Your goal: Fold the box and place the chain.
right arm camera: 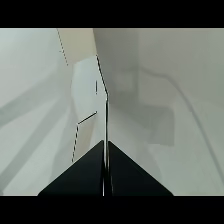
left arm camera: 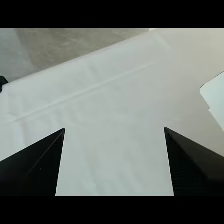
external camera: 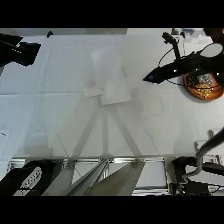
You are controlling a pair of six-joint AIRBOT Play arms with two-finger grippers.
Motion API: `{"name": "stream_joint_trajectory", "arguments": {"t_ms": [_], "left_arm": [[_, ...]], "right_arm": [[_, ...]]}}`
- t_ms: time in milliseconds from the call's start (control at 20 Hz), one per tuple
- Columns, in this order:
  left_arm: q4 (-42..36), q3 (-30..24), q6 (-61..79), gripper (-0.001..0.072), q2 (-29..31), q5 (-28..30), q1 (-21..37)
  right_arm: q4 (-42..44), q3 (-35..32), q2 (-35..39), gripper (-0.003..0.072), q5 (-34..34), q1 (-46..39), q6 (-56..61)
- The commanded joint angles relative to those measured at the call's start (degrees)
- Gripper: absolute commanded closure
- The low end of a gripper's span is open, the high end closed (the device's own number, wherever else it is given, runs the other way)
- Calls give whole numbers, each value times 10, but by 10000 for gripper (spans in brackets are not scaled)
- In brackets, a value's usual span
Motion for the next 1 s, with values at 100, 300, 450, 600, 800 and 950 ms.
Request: {"name": "stream_joint_trajectory", "arguments": {"t_ms": [100,300,450,600,800,950], "left_arm": [[0,0,0,13,0,0,0],[0,0,0,13,0,0,0],[0,0,0,13,0,0,0],[0,0,0,13,0,0,0],[0,0,0,13,0,0,0],[0,0,0,13,0,0,0]], "right_arm": [[86,-152,43,674,-223,40,-115],[90,-254,45,674,-353,56,-130],[126,-311,45,674,-427,59,-140],[137,-325,45,674,-422,59,-198],[155,-325,45,673,-421,59,-217],[154,-325,45,673,-402,59,-217]]}}
